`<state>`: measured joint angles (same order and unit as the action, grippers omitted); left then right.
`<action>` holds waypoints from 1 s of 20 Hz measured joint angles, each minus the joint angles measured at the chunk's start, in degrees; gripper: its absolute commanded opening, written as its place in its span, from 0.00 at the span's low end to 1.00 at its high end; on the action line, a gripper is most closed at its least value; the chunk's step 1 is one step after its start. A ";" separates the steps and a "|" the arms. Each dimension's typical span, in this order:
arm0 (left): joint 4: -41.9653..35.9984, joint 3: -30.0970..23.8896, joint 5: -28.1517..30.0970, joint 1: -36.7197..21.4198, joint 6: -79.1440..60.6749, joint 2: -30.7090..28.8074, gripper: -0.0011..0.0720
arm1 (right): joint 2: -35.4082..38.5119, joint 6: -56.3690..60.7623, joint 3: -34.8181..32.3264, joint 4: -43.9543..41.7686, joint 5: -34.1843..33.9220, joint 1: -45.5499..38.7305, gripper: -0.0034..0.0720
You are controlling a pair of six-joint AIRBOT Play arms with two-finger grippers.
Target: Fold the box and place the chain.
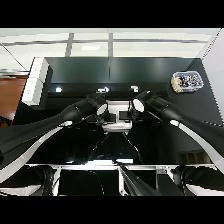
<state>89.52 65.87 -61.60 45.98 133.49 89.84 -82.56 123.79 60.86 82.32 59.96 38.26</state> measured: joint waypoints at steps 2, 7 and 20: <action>0.00 0.00 0.00 0.00 0.02 0.00 0.06 | 3.48 -1.57 0.02 0.11 0.37 -0.81 0.49; 0.00 0.00 0.04 0.00 0.11 0.00 0.06 | 15.98 -4.33 0.09 7.87 2.58 -5.49 0.49; 0.00 0.00 0.04 0.00 0.00 0.00 0.06 | 2.34 -8.13 5.92 20.04 -13.07 -45.88 1.00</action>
<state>89.52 65.87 -61.56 45.98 133.49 89.84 -80.23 115.66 66.78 102.37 46.89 -7.62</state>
